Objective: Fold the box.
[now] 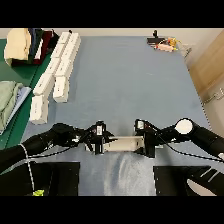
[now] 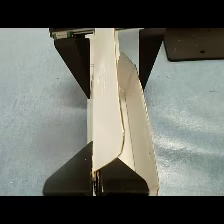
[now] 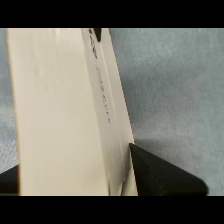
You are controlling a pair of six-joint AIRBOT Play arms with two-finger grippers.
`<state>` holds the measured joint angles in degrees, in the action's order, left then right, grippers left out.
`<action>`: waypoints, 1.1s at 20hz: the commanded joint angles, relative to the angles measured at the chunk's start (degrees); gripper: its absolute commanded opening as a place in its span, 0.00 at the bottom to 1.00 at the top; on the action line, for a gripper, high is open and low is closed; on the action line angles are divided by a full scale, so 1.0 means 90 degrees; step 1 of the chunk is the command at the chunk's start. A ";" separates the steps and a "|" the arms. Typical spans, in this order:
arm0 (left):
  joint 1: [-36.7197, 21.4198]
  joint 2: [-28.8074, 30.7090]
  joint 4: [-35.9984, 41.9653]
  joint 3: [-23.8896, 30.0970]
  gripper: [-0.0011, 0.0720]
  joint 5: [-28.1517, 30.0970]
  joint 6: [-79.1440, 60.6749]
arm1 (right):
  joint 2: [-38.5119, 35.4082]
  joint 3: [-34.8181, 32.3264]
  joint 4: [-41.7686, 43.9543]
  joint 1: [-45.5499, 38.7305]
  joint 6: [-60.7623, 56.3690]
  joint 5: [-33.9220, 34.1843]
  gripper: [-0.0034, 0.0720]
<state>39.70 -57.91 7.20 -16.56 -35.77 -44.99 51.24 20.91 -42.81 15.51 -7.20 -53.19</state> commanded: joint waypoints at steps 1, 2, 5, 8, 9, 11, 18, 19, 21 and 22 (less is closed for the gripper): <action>-0.0005 0.0005 0.0010 -0.0007 0.03 0.0017 0.0000 | 0.0017 -0.0002 0.0068 0.0007 0.0112 -0.0209 0.99; -0.0005 0.0005 0.0010 -0.0007 0.03 0.0017 0.0000 | 0.0012 -0.0002 0.0068 0.0007 0.0112 -0.0206 0.99; -0.0005 0.0005 0.0010 -0.0007 0.03 0.0017 0.0000 | 0.0012 -0.0002 0.0068 0.0007 0.0112 -0.0204 0.99; -0.0005 0.0005 0.0010 -0.0007 0.03 0.0017 0.0000 | 0.0015 -0.0002 0.0073 0.0007 0.0112 -0.0126 0.99; -0.0005 0.0005 0.0010 -0.0005 0.03 0.0017 0.0000 | 0.0015 -0.0002 0.0073 0.0007 0.0112 -0.0104 0.99; -0.0005 0.0005 0.0010 -0.0007 0.03 0.0017 0.0000 | 0.0015 -0.0002 0.0070 0.0007 0.0114 -0.0070 0.99; -0.0005 0.0005 0.0010 -0.0007 0.03 0.0017 0.0000 | 0.0015 -0.0005 -0.0204 0.0007 0.0223 -0.0066 0.99; -0.0005 0.0005 0.0010 -0.0007 0.03 0.0017 0.0000 | 0.0015 -0.0007 -0.0226 0.0007 0.0265 -0.0063 0.99; -0.0005 0.0005 0.0010 -0.0007 0.03 0.0017 0.0000 | 0.0015 -0.0012 -0.0226 0.0007 0.0338 -0.0058 0.98; -0.0005 0.0005 0.0010 -0.0007 0.03 0.0017 0.0000 | 0.0015 -0.0039 -0.0226 0.0007 0.0461 -0.0034 0.98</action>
<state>39.70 -57.91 7.31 -16.56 -35.59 -44.99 51.35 20.78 -44.16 15.59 -4.80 -53.74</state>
